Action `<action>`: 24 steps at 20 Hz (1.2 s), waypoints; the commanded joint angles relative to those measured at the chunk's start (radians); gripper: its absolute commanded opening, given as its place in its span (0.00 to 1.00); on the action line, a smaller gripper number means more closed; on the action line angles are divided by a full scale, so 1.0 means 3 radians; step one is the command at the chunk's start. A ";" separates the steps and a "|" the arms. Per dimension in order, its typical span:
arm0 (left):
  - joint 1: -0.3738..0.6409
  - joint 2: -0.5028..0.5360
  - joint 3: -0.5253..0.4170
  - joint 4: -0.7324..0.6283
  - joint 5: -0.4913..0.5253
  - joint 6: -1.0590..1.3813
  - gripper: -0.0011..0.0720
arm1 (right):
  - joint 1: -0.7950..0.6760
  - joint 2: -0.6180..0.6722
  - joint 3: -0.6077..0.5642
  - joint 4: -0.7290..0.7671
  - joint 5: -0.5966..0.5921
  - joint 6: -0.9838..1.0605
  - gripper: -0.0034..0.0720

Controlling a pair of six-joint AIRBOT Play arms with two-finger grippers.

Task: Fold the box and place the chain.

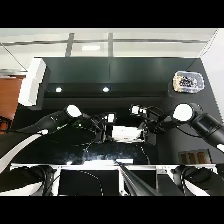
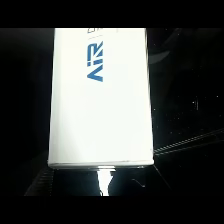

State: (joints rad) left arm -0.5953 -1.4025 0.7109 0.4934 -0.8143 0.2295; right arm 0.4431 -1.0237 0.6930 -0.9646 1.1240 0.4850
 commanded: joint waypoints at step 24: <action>0.0003 -0.0003 0.0001 0.0001 0.0006 0.0005 0.50 | 0.0178 0.0045 0.0094 -0.0141 0.0005 0.0108 0.47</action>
State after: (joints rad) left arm -0.5957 -1.4025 0.7109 0.4931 -0.8124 0.2287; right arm 0.4961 -1.0145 0.7139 -1.0088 1.1320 0.5102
